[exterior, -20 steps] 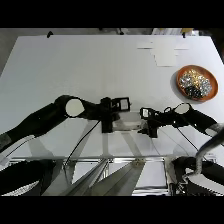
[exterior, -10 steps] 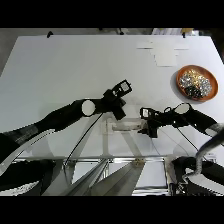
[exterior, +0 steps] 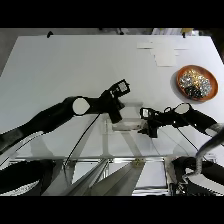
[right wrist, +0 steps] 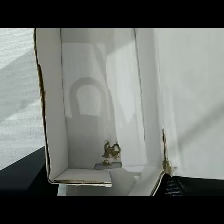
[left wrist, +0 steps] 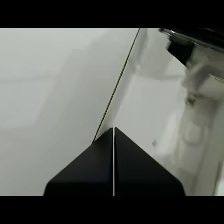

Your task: Fold the box and place the chain.

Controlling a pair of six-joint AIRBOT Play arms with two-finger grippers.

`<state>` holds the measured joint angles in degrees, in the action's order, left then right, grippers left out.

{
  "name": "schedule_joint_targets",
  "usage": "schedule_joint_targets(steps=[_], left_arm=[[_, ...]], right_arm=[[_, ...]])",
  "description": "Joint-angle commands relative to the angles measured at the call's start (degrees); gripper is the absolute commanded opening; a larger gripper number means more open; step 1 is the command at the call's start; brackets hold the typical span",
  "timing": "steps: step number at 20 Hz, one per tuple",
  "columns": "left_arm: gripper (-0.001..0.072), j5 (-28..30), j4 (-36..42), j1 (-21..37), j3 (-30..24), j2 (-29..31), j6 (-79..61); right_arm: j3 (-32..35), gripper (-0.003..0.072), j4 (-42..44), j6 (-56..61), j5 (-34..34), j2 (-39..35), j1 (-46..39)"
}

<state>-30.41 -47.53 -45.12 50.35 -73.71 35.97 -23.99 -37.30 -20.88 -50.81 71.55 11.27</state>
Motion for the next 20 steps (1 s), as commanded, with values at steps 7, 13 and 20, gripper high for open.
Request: schedule_joint_targets(steps=[7,13,20], left_arm=[[0.0007,-9.7,-10.2,1.7,-10.3,2.4,3.2],[0.0015,-13.5,-11.5,5.3,-10.8,2.4,0.9],[0.0296,-12.7,-8.8,5.8,-10.8,2.4,-24.3]], right_arm=[[0.0,0.0439,0.0,0.0,0.0,0.0,0.0],[0.0,0.0439,0.0,0.0,0.0,0.0,0.0],[0.0,0.0439,0.0,0.0,0.0,0.0,0.0]])
